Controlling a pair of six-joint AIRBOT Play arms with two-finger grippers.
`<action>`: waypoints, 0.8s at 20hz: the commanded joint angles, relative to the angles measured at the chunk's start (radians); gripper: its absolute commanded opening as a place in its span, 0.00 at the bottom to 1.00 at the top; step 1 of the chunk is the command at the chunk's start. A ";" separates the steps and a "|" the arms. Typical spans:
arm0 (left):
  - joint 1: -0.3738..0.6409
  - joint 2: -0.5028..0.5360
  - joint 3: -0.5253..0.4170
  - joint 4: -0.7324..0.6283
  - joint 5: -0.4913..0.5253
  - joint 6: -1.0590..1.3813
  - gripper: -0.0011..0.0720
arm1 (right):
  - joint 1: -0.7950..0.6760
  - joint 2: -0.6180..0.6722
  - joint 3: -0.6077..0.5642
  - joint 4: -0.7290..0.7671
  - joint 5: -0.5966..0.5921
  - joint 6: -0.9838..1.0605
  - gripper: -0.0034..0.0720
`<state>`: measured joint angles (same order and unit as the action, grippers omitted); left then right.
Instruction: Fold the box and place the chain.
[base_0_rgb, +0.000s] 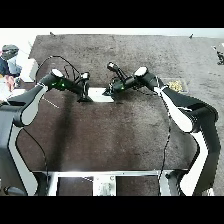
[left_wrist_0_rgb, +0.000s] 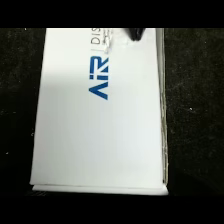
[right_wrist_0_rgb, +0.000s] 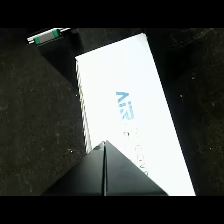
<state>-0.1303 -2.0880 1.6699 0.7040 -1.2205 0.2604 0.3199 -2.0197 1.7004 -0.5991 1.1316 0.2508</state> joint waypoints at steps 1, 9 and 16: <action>0.001 0.000 0.000 0.000 -0.001 -0.001 0.49 | -0.002 0.077 0.001 0.113 -0.006 -0.037 0.06; 0.001 0.000 0.000 -0.001 0.003 0.000 0.49 | -0.002 0.502 -0.051 -0.001 -0.128 0.166 0.05; 0.001 0.000 0.000 -0.002 0.003 0.000 0.49 | -0.002 0.940 -0.620 -0.237 -0.530 0.296 0.05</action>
<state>-0.1303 -2.0880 1.6699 0.7029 -1.2194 0.2592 0.3172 -1.2404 1.3079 -0.7414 0.8131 0.4973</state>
